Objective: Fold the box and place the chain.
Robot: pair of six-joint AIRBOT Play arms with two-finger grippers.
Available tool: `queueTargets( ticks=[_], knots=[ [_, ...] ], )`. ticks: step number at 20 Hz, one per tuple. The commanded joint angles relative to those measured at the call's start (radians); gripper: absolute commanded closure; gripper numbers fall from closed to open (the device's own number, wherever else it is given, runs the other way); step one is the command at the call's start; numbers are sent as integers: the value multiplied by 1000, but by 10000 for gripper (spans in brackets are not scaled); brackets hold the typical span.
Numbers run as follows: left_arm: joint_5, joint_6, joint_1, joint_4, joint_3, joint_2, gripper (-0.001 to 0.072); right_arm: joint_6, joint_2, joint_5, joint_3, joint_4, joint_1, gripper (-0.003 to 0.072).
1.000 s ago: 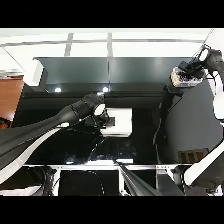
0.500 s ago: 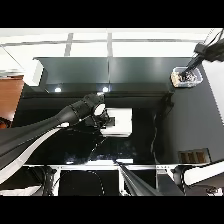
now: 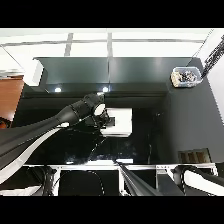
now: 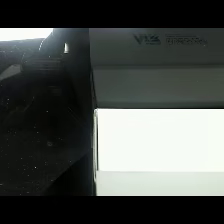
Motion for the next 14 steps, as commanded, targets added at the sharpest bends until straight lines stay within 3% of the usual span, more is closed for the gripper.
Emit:
queueTargets(
  ticks=[1,6,9,14],
  knots=[
    [0,0,0,0,0,0,683,-44,153,124,-69,120,47,676],
    [-1,0,0,0,0,0,683,-92,296,262,-316,263,168,675],
    [-2,0,0,0,0,0,683,-74,317,274,-478,358,274,676],
    [-3,0,0,0,0,0,683,-56,312,19,-692,453,538,675]
  ],
)
